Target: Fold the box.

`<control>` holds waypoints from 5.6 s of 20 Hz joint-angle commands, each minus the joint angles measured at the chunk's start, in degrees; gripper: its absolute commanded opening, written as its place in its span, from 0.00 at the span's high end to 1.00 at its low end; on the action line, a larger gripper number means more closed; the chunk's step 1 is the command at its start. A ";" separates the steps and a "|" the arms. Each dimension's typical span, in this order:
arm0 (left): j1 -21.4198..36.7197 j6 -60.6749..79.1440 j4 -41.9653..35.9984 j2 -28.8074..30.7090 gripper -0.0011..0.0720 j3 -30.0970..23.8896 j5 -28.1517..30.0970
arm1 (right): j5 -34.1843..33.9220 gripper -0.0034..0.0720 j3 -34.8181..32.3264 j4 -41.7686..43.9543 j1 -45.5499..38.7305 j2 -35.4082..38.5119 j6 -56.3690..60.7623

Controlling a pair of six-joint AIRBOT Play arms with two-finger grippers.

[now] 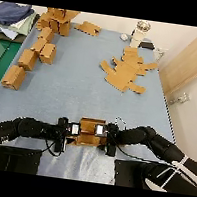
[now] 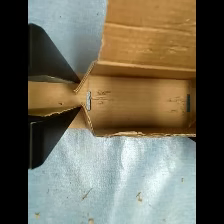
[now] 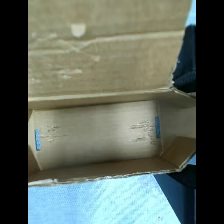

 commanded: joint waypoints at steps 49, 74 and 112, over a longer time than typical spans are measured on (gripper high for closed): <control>4.59 -48.19 19.87 12.90 0.97 0.61 1.09 | 0.00 0.39 0.04 0.02 0.00 0.02 0.00; 3.98 -106.16 19.50 6.84 0.97 -1.16 -11.54 | 0.00 0.39 0.04 0.02 0.00 0.00 0.00; 4.96 -103.19 14.29 2.32 0.24 8.98 -14.78 | 0.00 0.39 0.04 0.02 0.00 0.00 0.00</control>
